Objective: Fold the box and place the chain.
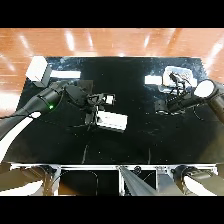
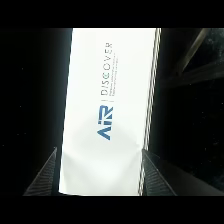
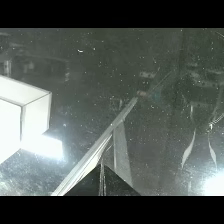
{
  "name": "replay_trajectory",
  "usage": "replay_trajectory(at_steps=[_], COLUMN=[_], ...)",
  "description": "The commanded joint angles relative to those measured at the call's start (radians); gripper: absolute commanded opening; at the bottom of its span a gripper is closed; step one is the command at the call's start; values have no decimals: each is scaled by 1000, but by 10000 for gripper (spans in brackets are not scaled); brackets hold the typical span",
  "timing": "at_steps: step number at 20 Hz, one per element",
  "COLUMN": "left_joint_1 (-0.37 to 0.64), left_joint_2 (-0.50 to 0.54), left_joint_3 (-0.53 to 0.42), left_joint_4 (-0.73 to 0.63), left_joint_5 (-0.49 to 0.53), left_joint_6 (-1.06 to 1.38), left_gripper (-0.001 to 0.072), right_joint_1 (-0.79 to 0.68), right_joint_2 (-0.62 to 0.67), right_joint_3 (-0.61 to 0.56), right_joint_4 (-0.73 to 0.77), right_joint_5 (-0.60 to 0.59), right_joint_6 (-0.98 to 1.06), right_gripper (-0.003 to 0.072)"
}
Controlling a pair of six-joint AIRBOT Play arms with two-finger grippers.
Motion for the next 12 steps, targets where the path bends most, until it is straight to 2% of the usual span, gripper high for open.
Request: replay_trajectory(at_steps=[1,5,7,12], left_joint_1=[0,0,-4,-3], left_joint_2=[-1,-1,-1,-1], left_joint_3=[0,-27,-48,-49], left_joint_4=[-2,1,1,1], left_joint_5=[3,-9,-59,-76], left_joint_6=[0,0,0,0], left_gripper=[626,626,626,626], right_joint_1=[-1,-1,-1,-1], right_joint_2=[0,0,0,0], right_joint_3=[0,0,0,0], right_joint_4=[0,0,0,0], right_joint_5=[1,1,1,1], right_joint_6=[0,0,0,0], right_gripper=[28,28,29,28])
